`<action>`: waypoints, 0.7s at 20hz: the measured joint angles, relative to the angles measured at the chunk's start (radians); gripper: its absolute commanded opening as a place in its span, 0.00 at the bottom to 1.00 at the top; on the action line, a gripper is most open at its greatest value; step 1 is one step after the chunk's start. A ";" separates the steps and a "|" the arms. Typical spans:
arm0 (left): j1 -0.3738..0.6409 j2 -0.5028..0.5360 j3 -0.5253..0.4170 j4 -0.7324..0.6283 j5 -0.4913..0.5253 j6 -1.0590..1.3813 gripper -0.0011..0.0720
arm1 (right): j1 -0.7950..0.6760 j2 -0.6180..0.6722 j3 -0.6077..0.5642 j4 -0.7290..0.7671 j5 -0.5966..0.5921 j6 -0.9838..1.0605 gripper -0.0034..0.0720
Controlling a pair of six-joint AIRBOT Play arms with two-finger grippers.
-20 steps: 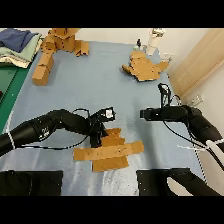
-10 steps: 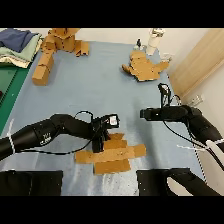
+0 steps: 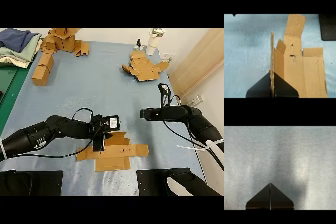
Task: Fold the box.
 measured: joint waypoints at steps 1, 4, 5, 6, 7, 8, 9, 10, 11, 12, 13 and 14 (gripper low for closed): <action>0.000 -0.004 -0.006 0.002 -0.003 0.000 0.03 | 0.000 0.000 0.000 0.000 0.000 0.000 0.05; -0.002 -0.019 -0.020 0.002 -0.006 0.000 0.03 | 0.000 0.000 0.000 0.001 0.000 0.000 0.05; -0.002 -0.023 -0.022 0.002 -0.006 0.000 0.03 | 0.000 0.000 0.000 0.001 0.000 0.000 0.05; -0.002 -0.026 -0.023 -0.002 -0.005 -0.001 0.03 | 0.000 0.000 0.000 0.001 0.000 0.000 0.05; -0.002 -0.027 -0.025 -0.003 0.000 -0.003 0.03 | 0.000 0.000 0.000 0.002 0.000 0.000 0.05; -0.002 -0.028 -0.026 -0.004 0.005 -0.003 0.03 | 0.000 0.000 0.000 0.002 0.000 0.000 0.05; -0.002 -0.029 -0.026 -0.009 0.009 -0.003 0.03 | 0.000 0.000 0.000 0.002 0.000 0.000 0.05; -0.002 -0.030 -0.027 -0.012 0.013 -0.003 0.03 | 0.000 0.000 0.000 0.002 0.000 0.000 0.05; -0.004 -0.030 -0.027 -0.015 0.016 -0.004 0.03 | 0.000 0.000 0.000 0.002 0.000 0.000 0.05; -0.009 -0.031 -0.027 -0.017 0.021 -0.006 0.03 | 0.000 0.000 0.000 0.002 0.000 0.000 0.05; -0.016 -0.031 -0.027 -0.019 0.026 -0.007 0.03 | 0.000 0.000 0.000 0.001 -0.001 0.000 0.05; -0.024 -0.031 -0.027 -0.020 0.031 -0.009 0.03 | 0.000 0.000 0.000 0.001 0.000 0.000 0.05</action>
